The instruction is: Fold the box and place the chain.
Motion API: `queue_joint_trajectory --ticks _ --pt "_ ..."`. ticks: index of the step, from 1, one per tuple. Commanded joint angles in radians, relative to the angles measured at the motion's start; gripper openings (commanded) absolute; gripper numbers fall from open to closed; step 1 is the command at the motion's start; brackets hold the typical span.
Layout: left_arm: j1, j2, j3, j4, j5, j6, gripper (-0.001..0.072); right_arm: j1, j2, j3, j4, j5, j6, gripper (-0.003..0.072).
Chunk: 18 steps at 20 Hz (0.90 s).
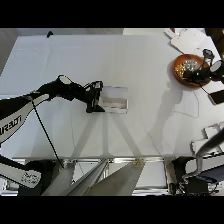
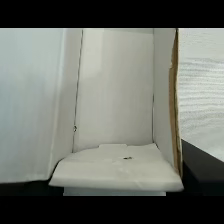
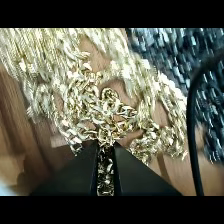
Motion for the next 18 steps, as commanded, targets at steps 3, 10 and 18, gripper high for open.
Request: queue_joint_trajectory --ticks 3,10,18 --pt "-0.001 -0.001 0.000 0.000 0.000 0.000 0.0380 0.018 0.169 0.002 0.010 0.043 -0.164 0.0012" --pt "-0.001 -0.001 0.000 0.000 0.000 0.000 0.0380 0.144 0.407 0.002 0.010 0.309 -0.264 0.0011" --pt "-0.001 -0.001 0.000 0.000 0.000 0.000 0.0380 0.402 0.473 0.001 0.011 0.539 -0.198 0.0010"
